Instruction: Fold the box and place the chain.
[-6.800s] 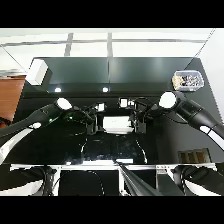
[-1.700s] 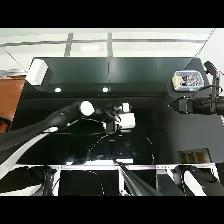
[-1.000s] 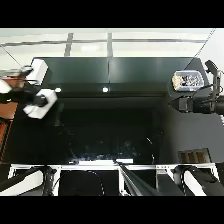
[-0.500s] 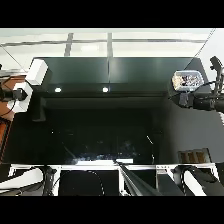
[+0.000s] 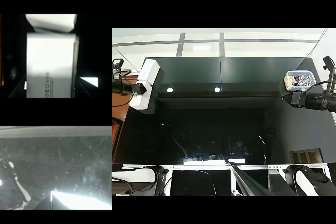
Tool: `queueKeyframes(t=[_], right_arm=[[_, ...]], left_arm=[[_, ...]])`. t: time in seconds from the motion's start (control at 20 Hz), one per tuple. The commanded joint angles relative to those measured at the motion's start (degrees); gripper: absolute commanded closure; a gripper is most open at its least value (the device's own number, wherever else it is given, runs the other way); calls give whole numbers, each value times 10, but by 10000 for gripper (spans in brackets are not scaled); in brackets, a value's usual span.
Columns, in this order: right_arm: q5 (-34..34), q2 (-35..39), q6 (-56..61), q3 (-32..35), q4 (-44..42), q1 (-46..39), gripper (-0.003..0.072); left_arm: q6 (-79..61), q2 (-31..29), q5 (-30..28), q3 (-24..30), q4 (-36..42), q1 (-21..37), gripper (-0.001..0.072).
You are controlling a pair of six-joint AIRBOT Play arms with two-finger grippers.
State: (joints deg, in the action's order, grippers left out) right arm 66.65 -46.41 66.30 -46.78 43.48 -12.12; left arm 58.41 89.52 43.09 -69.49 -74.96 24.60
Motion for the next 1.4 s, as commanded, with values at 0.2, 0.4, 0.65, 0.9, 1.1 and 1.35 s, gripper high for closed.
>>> queueKeyframes(t=[0.2, 0.4, 0.65, 0.9, 1.1, 1.35], right_arm=[[-7, 0, 1, 0, 1, 1, 672], [-7, 0, 1, 0, 5, 5, 672], [9, 14, -76, 10, 27, 29, 678], [-179, 51, -23, 68, 171, 94, 673], [-224, 50, -23, 95, 193, 93, 672], [-213, 50, -23, 95, 192, 93, 672]], left_arm=[[6, -57, 42, -164, -3, -48, 0], [90, -119, 166, -250, 44, -96, 332], [139, -229, 270, -162, 122, -180, 686], [140, -445, 25, 182, 90, -276, 685], [141, -521, -31, 348, 79, -262, 684], [139, -523, -43, 371, 81, -248, 682]])
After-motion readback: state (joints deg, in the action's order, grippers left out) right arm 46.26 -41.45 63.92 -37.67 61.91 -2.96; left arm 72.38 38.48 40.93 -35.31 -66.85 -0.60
